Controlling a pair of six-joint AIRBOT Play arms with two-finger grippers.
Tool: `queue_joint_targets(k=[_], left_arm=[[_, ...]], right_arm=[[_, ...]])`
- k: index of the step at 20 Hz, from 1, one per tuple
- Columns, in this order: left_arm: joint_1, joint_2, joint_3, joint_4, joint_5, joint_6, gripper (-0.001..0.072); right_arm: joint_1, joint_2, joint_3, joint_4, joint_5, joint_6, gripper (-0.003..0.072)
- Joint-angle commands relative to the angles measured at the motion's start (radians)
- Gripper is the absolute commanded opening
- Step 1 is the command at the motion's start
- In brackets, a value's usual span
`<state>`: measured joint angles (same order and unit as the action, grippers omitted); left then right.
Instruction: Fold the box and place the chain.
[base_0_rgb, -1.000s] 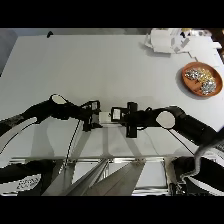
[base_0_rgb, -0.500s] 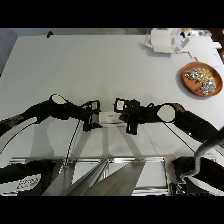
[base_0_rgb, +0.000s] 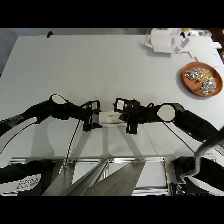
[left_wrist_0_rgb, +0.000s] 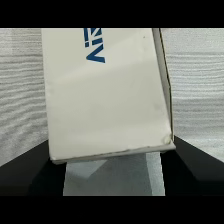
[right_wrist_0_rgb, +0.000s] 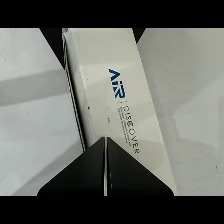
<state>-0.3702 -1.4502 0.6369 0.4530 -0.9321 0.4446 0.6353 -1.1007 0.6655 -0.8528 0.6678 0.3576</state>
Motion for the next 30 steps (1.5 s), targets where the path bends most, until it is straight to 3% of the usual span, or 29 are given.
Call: queue_joint_targets(k=[1,8,17,23,26,30], left_arm=[[0.001,0.0,0.001,0.0,0.0,0.0,0.021],[0.001,0.0,0.001,0.0,0.0,0.0,0.021],[0.001,0.0,0.001,0.0,0.0,0.0,0.021],[0.001,0.0,0.001,0.0,0.0,0.0,0.021],[0.001,0.0,0.001,0.0,0.0,0.0,0.021],[0.001,0.0,0.001,0.0,0.0,0.0,0.021]], right_arm=[[-0.001,-0.01,-0.001,0.001,0.005,0.0,0.0019],[0.0,-0.047,-0.001,-0.018,0.088,0.0,0.0019],[0.051,-0.094,-0.019,-0.07,0.05,0.012,0.0019],[0.05,-0.03,-0.018,-0.072,0.023,0.011,0.002],[0.05,-0.012,0.002,0.025,-0.05,0.01,0.002],[0.05,-0.019,0.002,0.317,-0.134,-0.116,0.002]])
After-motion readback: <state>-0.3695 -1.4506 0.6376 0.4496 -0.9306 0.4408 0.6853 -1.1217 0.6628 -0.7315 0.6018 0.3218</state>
